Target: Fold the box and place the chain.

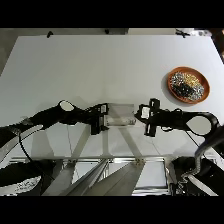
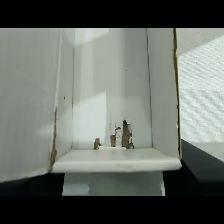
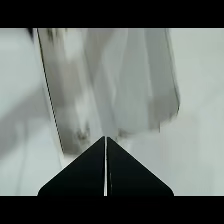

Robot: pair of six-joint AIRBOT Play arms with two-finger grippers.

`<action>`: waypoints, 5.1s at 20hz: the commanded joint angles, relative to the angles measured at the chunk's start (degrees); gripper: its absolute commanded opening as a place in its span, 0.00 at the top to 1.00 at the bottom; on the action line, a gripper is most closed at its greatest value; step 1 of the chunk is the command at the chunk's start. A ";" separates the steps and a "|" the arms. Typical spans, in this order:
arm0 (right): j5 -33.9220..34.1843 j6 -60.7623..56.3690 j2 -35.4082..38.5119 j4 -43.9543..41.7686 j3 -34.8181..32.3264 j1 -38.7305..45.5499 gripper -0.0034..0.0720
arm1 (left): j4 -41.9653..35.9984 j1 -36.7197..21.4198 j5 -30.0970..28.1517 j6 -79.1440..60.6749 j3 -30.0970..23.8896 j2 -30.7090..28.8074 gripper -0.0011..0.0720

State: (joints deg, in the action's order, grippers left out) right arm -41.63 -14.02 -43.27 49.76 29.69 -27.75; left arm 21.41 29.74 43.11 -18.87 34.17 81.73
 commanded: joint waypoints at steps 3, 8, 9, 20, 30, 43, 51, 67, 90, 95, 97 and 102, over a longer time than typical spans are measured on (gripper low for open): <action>6.86 16.33 -8.11 -33.77 0.07 -0.04 0.94 | 0.02 0.00 -0.02 -0.02 -0.02 -0.04 0.70; 18.99 14.88 -21.18 -41.05 0.07 -0.02 0.94 | 0.02 0.00 -0.02 -0.02 -0.02 -0.04 0.70; 20.11 13.55 -22.47 -40.94 0.07 -0.02 0.94 | 0.02 0.00 0.00 -0.02 -0.02 -0.04 0.70; 18.40 -3.04 -29.42 -29.00 0.07 0.02 0.93 | 0.02 0.00 0.00 -0.02 -0.02 -0.04 0.70; 16.92 -8.68 -14.29 -23.04 2.34 0.02 0.80 | 0.02 0.00 -0.02 -0.02 -0.02 -0.04 0.70; -8.15 -7.96 -14.73 21.14 2.21 0.00 0.41 | 0.02 0.00 -0.02 -0.02 -0.02 -0.04 0.70; 1.05 -3.72 -19.34 20.59 2.21 0.02 0.43 | 0.02 0.00 -0.02 -0.02 -0.02 -0.04 0.70; -2.45 -3.63 -19.43 7.98 2.21 -0.04 0.56 | 0.02 0.00 -0.02 -0.02 -0.02 -0.04 0.70; -0.55 4.09 -19.47 14.62 2.21 -0.04 0.66 | 0.02 0.00 0.00 -0.02 -0.02 -0.04 0.70; 2.73 7.63 -19.47 12.90 2.21 -0.04 0.65 | 0.02 0.00 -0.02 -0.02 -0.02 -0.04 0.70; 3.10 12.26 -19.47 9.22 2.21 -0.04 0.65 | 0.02 0.00 0.00 -0.02 -0.02 -0.04 0.70; -0.57 16.04 -19.50 7.23 2.21 -0.04 0.67 | 0.02 0.00 -0.02 -0.02 -0.02 -0.04 0.70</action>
State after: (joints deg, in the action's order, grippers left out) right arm -40.21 -0.51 -62.72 58.26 31.92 -27.81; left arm 21.41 29.74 43.07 -18.90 34.17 81.71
